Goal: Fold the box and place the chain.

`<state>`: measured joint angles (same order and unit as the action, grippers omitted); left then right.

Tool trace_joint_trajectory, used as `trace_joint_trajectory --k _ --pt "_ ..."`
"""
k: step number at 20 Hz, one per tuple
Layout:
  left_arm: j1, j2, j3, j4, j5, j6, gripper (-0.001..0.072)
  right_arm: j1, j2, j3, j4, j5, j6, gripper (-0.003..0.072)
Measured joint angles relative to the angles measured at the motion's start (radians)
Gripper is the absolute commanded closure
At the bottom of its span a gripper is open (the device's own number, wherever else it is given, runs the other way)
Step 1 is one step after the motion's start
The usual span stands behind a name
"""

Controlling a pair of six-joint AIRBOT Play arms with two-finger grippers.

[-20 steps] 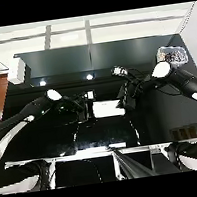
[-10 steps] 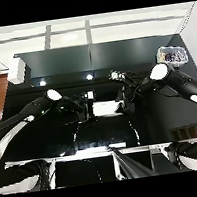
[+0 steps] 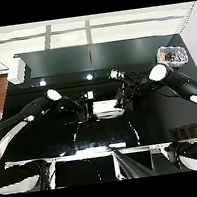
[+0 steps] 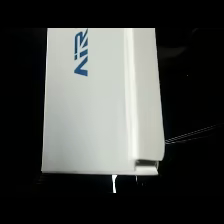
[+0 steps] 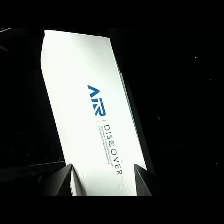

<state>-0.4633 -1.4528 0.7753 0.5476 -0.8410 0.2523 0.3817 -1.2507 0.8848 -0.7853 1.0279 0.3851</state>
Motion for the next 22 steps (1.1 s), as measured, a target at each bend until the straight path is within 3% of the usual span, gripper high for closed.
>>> trace_joint_trajectory --k 1,2,22 --pt "0.0 0.0 0.0 0.0 0.0 0.0 0.0221 0.0 0.0 0.0 0.0 -0.001 0.0 0.0348" --pt "0.0 0.0 0.0 0.0 0.0 0.0 0.0221 0.0 0.0 0.0 0.0 -0.001 0.0 0.0371" --pt "0.0 0.0 0.0 0.002 -0.002 0.003 0.0221 0.012 -0.001 -0.04 0.005 -0.017 0.023 0.0368"
